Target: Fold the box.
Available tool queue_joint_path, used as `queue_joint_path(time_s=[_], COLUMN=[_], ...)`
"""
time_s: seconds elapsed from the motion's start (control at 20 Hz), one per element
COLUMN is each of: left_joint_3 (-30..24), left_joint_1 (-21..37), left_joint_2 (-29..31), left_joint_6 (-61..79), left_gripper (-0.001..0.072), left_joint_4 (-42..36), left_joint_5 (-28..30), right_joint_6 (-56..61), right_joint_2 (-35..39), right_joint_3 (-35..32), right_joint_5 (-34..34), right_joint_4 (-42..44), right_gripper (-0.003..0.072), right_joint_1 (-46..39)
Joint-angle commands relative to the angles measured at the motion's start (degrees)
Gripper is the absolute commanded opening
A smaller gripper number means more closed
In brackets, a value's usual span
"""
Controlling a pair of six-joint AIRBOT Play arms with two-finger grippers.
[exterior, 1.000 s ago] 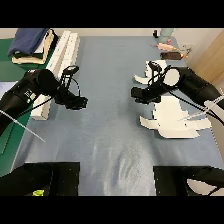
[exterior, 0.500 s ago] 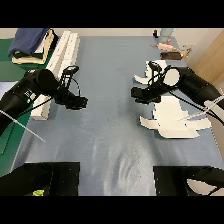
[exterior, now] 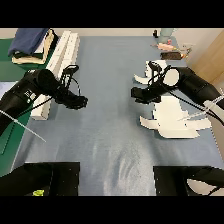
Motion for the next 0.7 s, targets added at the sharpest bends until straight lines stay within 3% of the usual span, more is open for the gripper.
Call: queue_joint_path(time_s=[0.0, 0.1, 0.15, 0.2, 0.25, 0.4, 0.5, 0.55, 0.6, 0.65], left_joint_3=[0.0, 0.0, 0.0, 0.0, 0.02, 0.02, 0.09, 0.07, 0.07, 0.07], left_joint_1=[0.0, 0.0, 0.0, 0.0, 0.0, 0.0, 0.0, 0.0, 0.0, 0.02], left_joint_2=[0.02, 0.02, 0.02, 0.02, 0.02, 0.02, 0.02, 0.02, 0.02, 0.02], left_joint_6=[0.0, 0.0, 0.0, 0.02, 0.02, -0.13, -0.11, -0.13, -0.33, -0.59], left_gripper=[0.0017, 0.0018, 0.0018, 0.0019, 0.0019, 0.002, 0.0022, 0.0251, 0.0532, 0.0556], left_joint_4=[0.0, 0.0, -0.02, 0.0, 0.0, -0.66, -1.22, -1.57, -1.92, -2.56], left_joint_5=[2.1, 2.36, 2.34, 2.36, 2.38, 2.34, 2.21, 2.12, 1.81, 1.84], right_joint_6=[1.2, 0.98, 1.01, 0.98, 0.61, -4.39, -7.06, -8.63, -10.78, -12.81], right_joint_2=[-0.22, 0.17, 0.26, 0.26, 0.26, 0.37, 0.39, 0.39, 0.37, 0.37], right_joint_3=[0.02, 3.54, 7.08, 11.1, 14.14, 16.94, 15.13, 13.42, 11.13, 8.74], right_joint_5=[-1.99, 2.43, 8.85, 16.85, 23.61, 35.98, 36.46, 36.22, 35.74, 35.06], right_joint_4=[1.38, -1.57, -5.29, -10.93, -16.81, -28.5, -27.85, -27.85, -27.85, -27.69], right_gripper=[0.0002, 0.0004, 0.006, 0.0241, 0.0358, 0.0371, 0.0371, 0.0371, 0.0372, 0.0375], right_joint_1=[0.04, -2.1, -4.39, -7.61, -10.8, -23.67, -32.96, -37.05, -41.03, -44.44])
